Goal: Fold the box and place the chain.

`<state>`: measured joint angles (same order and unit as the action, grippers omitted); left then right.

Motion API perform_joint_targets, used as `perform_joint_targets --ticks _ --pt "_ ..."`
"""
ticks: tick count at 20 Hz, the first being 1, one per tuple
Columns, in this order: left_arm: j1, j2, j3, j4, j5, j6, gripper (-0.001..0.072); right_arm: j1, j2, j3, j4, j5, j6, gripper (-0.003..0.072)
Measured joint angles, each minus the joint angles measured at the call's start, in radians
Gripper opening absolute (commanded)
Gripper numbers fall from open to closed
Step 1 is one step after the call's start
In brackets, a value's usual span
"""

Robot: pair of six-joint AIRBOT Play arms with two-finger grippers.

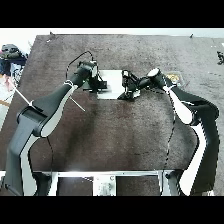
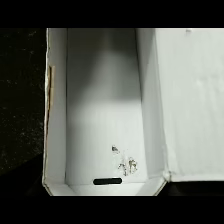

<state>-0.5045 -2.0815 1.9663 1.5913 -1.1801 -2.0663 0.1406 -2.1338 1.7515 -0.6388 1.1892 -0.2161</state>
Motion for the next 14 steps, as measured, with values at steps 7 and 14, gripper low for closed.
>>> perform_joint_targets --ticks 7,14 --pt "-0.010 -0.015 0.012 0.006 -0.009 0.001 0.0137 0.000 0.000 0.000 -0.001 0.000 0.000 0.0422" --pt "-0.011 -0.018 0.055 -0.062 -0.016 0.103 0.0509 0.000 0.000 0.000 -0.002 0.000 0.000 0.0422"
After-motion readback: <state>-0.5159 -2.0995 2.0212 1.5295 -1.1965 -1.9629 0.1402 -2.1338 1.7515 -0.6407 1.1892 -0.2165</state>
